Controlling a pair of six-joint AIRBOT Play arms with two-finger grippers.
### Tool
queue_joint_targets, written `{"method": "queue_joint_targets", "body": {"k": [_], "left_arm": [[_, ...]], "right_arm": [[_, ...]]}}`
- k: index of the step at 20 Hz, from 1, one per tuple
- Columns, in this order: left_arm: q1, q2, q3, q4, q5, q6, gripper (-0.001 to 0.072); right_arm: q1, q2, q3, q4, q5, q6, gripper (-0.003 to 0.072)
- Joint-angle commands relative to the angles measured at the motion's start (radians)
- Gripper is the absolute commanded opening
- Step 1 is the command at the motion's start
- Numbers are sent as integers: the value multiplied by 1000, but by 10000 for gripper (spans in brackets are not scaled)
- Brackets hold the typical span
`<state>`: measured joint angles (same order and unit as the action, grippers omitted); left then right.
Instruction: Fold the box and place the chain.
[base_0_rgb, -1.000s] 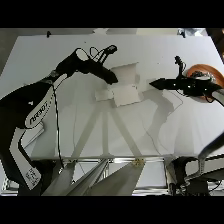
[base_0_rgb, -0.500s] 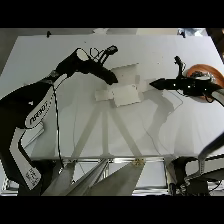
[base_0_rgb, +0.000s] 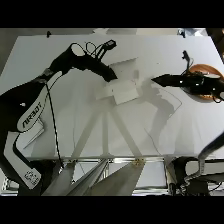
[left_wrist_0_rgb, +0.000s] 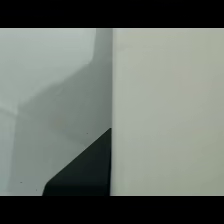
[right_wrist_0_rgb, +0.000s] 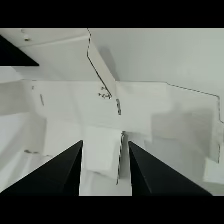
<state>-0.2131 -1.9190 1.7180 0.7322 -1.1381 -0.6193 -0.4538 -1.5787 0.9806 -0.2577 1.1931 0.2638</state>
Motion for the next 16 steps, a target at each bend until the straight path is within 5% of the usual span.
{"method": "queue_joint_targets", "body": {"k": [1, 7, 16], "left_arm": [[6, 104, 1, -6, -117, 128, 10], [-44, 193, -10, -5, -303, 281, 6], [-83, -33, -26, -30, -48, 392, 8]], "right_arm": [[-91, 130, 0, 18, 86, 0, 320], [-262, 290, 0, 18, 87, 0, 319], [-226, 291, 0, -200, -9, 0, 316]]}}
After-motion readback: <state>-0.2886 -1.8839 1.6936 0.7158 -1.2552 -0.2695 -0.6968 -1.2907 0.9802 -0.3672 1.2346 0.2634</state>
